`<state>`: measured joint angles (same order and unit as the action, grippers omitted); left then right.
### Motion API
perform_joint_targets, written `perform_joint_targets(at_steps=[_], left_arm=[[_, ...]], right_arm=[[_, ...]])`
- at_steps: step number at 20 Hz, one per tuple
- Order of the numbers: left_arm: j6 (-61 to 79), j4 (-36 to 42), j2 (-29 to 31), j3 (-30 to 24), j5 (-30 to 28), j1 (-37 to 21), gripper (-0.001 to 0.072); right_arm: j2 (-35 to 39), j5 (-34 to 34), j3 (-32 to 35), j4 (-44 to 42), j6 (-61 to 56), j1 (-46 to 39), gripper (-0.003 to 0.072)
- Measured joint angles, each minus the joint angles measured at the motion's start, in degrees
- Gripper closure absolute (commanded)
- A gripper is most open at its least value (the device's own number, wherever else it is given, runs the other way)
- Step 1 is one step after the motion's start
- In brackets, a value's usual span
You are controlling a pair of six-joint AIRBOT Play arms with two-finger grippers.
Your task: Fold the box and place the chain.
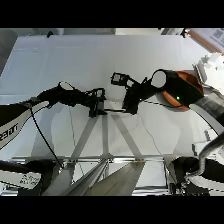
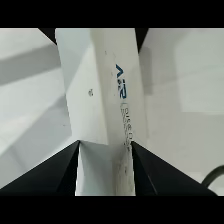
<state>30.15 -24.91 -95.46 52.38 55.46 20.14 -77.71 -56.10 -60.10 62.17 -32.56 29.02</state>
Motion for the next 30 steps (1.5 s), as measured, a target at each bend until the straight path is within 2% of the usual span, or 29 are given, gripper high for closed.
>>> perform_joint_targets(at_steps=[7, 10, 20, 21, 23, 27, 28, 29, 30], left_arm=[[0.0, 0.0, 0.0, 0.0, 0.0, 0.0, 0.0322], [0.0, 0.0, 0.0, 0.0, 0.0, 0.0, 0.0322], [0.0, 0.0, 0.0, 0.0, 0.0, 0.0, 0.0322], [0.0, 0.0, 0.0, 0.0, 0.0, 0.0, 0.0322], [0.0, 0.0, 0.0, 0.0, 0.0, 0.0, 0.0322], [0.0, 0.0, 0.0, 0.0, 0.0, 0.0, 0.0322], [0.0, 0.0, 0.0, 0.0, 0.0, 0.0, 0.0322], [0.1, 0.0, 0.0, 0.0, 0.0, 0.0, 0.0322], [0.1, 0.0, 0.0, 0.0, 0.1, 0.0, 0.0322]], right_arm=[[3.8, 7.9, 7.1, 2.1, -0.3, 1.2, 0.0387], [4.1, 9.3, 8.0, 2.3, -0.4, 1.3, 0.0459], [4.3, 11.0, 9.0, 2.3, -0.6, 1.3, 0.0449], [4.3, 11.3, 9.3, 2.3, -0.6, 1.3, 0.0439], [4.3, 11.7, 9.9, 2.0, -0.6, 1.3, 0.0334], [4.3, 12.4, 10.3, 1.9, -0.7, 1.4, 0.0333], [4.3, 12.5, 10.4, 1.9, -0.9, 1.4, 0.0285], [4.2, 12.6, 10.4, 1.9, -1.2, 1.4, 0.0153], [4.1, 12.4, 10.5, 2.5, -1.4, 1.4, 0.0114]])
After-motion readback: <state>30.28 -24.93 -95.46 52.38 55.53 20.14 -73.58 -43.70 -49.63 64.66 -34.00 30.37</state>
